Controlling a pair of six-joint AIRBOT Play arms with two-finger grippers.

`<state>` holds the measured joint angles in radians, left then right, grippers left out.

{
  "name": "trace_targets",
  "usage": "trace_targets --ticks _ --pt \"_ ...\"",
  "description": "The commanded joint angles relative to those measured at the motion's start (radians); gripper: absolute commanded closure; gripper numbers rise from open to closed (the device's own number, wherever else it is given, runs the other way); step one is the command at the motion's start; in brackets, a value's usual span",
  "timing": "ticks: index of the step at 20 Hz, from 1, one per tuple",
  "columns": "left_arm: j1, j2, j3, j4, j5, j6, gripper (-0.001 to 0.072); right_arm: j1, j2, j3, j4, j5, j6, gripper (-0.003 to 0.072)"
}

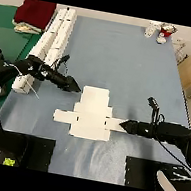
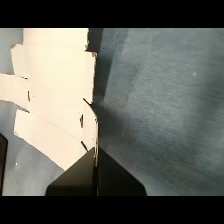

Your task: Fold the box.

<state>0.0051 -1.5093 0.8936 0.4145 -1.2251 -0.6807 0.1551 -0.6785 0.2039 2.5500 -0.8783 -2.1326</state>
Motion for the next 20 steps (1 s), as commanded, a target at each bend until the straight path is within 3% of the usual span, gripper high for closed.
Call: trace_targets --ticks 1,11,20 --pt "0.001 -0.02 0.004 0.011 0.002 0.035 0.0416 0.065 -0.033 0.001 0.003 0.069 -0.019 0.0685" --pt "-0.007 -0.061 0.009 0.056 0.002 0.037 0.0416 0.078 -0.039 0.001 -0.002 0.112 -0.022 0.0685" --pt "-0.111 -0.14 0.132 0.065 -0.124 0.063 0.0418 0.078 -0.039 0.001 -0.006 0.112 -0.013 0.0685"
